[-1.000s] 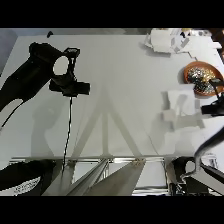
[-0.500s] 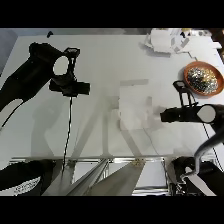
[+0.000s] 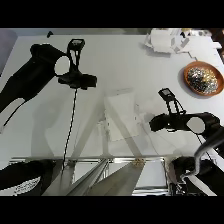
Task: Fold the box and place the chain.
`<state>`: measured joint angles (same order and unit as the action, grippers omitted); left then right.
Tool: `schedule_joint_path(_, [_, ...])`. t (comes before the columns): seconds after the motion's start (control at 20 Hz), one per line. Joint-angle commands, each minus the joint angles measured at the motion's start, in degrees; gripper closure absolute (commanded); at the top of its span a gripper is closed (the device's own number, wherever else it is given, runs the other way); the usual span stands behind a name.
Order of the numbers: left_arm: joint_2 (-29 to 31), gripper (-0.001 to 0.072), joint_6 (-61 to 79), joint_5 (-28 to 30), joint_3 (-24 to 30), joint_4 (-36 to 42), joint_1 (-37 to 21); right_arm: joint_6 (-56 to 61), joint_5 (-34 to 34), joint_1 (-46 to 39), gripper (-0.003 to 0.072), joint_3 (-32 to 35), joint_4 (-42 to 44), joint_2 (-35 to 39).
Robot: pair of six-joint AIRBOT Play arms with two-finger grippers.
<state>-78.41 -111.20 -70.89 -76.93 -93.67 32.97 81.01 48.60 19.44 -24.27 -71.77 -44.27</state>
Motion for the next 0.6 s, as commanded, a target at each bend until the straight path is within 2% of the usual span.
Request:
schedule_joint_path(0.0, [-2.10, 0.0162, 13.22, -1.42, 0.09, 0.24, -0.31, 0.15, -0.09, 0.72, 0.0671, 0.13, 0.20, 0.11])
schedule_joint_path(0.05, [-2.58, 0.0123, 16.39, -2.95, 0.83, 0.98, -0.63, 0.15, -0.07, 0.72, 0.0671, 0.13, 0.20, 0.11])
schedule_joint_path(0.1, [-2.56, 0.0110, 18.49, -2.45, 2.29, 2.93, -1.33, 0.15, -0.11, 0.72, 0.0671, 0.13, 0.20, 0.11])
schedule_joint_path(0.15, [-2.45, 0.0057, 19.85, -1.07, 4.11, 6.47, -2.45, 0.13, -0.11, 0.72, 0.0671, 0.13, 0.20, 0.11])
schedule_joint_path(0.3, [-2.08, 0.0073, 29.88, 4.94, 10.23, 25.14, -6.75, 0.11, -0.11, 0.72, 0.0670, 0.13, 0.20, 0.11])
schedule_joint_path(0.4, [-2.12, 0.0074, 46.23, 5.73, 14.01, 39.95, -8.59, 0.11, -0.13, 0.72, 0.0670, 0.13, 0.20, 0.11])
schedule_joint_path(0.45, [-2.12, 0.0074, 52.92, 4.94, 15.80, 44.72, -8.94, 0.07, -0.13, 0.72, 0.0670, 0.13, 0.20, 0.11])
schedule_joint_path(0.55, [-2.12, 0.0073, 57.86, 4.81, 18.71, 47.17, -8.92, -0.07, -0.17, 0.72, 0.0670, 0.13, 0.20, 0.11])
